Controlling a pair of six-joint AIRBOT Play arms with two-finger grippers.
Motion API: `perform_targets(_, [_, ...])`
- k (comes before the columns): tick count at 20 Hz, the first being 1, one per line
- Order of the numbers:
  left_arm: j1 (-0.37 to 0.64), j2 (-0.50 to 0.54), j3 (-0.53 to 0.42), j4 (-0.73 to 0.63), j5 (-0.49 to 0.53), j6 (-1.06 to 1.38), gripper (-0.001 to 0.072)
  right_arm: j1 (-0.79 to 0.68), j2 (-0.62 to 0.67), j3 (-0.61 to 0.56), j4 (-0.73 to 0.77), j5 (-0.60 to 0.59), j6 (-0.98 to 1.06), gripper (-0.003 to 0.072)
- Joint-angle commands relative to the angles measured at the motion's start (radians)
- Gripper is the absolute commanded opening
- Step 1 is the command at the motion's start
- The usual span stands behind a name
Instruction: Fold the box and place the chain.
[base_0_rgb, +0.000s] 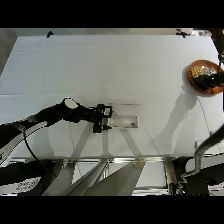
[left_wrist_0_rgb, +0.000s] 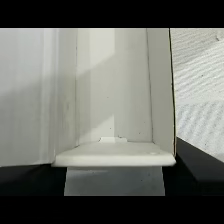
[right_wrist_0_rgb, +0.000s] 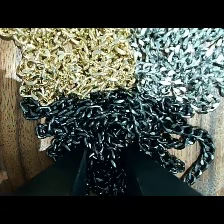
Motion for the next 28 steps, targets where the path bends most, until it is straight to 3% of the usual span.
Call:
perform_targets(1, [0.001, 0.001, 0.000, 0.000, 0.000, 0.000, 0.0377, 0.000, 0.027, -0.001, 0.044, 0.061, -0.001, 0.0011])
perform_targets(7, [0.001, 0.001, 0.000, 0.000, 0.000, 0.000, 0.0377, 0.000, 0.202, -0.001, 0.065, 0.163, 0.000, 0.0014])
perform_targets(22, [0.001, 0.001, 0.000, 0.000, 0.000, 0.000, 0.0377, 0.000, 0.684, -0.001, 0.360, 0.733, -0.056, 0.0012])
perform_targets(28, [0.001, 0.001, 0.000, 0.000, 0.000, 0.000, 0.0377, 0.024, 0.856, -0.002, 0.384, 0.867, -0.048, 0.0012])
